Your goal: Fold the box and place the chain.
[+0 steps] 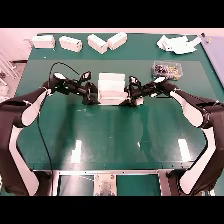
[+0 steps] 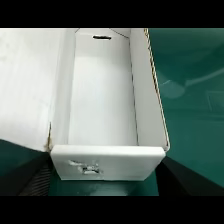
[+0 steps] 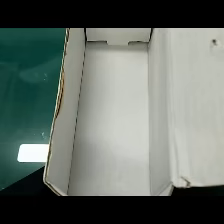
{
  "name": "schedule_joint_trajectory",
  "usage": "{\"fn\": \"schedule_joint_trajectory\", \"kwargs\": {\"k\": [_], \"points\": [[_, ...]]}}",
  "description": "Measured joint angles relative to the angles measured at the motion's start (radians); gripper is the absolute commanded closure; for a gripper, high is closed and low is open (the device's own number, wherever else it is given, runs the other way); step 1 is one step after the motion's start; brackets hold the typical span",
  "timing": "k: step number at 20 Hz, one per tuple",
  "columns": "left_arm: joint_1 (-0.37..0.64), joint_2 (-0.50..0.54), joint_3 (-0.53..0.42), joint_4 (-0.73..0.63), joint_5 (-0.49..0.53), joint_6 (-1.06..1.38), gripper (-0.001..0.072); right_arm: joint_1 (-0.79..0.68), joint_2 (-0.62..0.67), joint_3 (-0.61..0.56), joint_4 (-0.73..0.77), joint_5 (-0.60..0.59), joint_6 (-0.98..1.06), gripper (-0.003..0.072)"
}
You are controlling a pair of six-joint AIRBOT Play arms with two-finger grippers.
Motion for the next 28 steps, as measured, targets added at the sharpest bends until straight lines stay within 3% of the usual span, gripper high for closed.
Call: {"fn": "schedule_joint_trajectory", "kwargs": {"k": [21,22,25,26,28], "points": [[-0.037,-0.026,0.001,0.002,0.054,0.064,0.0001,0.000,0.000,0.000,0.001,-0.002,-0.001,0.0106],[-0.037,-0.025,0.001,0.002,0.058,0.064,0.0123,0.000,0.000,0.000,0.001,-0.002,-0.001,0.0105],[-0.037,-0.025,0.001,0.004,0.059,0.065,0.0136,0.000,0.000,0.000,0.002,-0.003,0.000,0.0106],[-0.037,-0.025,0.001,0.005,0.059,0.064,0.0237,0.000,0.000,0.000,0.001,-0.003,0.000,0.0105],[-0.037,-0.025,0.001,0.005,0.059,0.065,0.0241,0.000,0.000,0.000,0.001,-0.003,0.000,0.0105]]}}
